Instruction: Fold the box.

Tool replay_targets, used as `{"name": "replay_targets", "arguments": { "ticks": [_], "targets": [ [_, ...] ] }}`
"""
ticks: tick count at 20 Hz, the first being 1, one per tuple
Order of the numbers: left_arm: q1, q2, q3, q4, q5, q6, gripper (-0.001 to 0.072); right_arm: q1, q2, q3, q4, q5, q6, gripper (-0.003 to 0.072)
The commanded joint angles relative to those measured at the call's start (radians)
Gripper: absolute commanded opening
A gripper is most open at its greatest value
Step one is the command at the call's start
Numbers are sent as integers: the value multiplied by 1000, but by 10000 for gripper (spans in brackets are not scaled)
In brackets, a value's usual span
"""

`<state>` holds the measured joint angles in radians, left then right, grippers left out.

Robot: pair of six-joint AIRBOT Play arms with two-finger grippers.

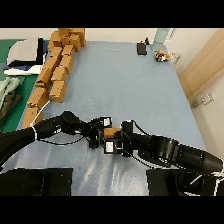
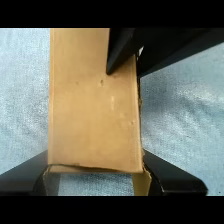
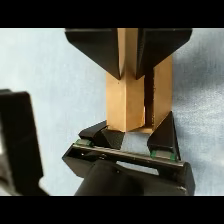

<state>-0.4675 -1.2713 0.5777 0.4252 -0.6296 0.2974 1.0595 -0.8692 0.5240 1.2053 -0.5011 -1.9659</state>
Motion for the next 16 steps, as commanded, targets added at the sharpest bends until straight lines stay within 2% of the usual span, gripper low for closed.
{"name": "replay_targets", "arguments": {
  "ticks": [1,12,13,14,16],
  "targets": [
    [0,0,0,1,-1,1,527,0,-18,0,23,0,2,122],
    [0,0,0,1,-1,1,527,2,-31,0,131,-39,-28,128],
    [0,0,0,1,-1,1,527,2,-31,0,139,-39,-35,230],
    [0,0,0,1,-1,1,527,2,-31,1,138,-38,-36,290],
    [0,0,0,1,-1,1,527,2,-31,1,138,-38,-36,291]
  ]
}}
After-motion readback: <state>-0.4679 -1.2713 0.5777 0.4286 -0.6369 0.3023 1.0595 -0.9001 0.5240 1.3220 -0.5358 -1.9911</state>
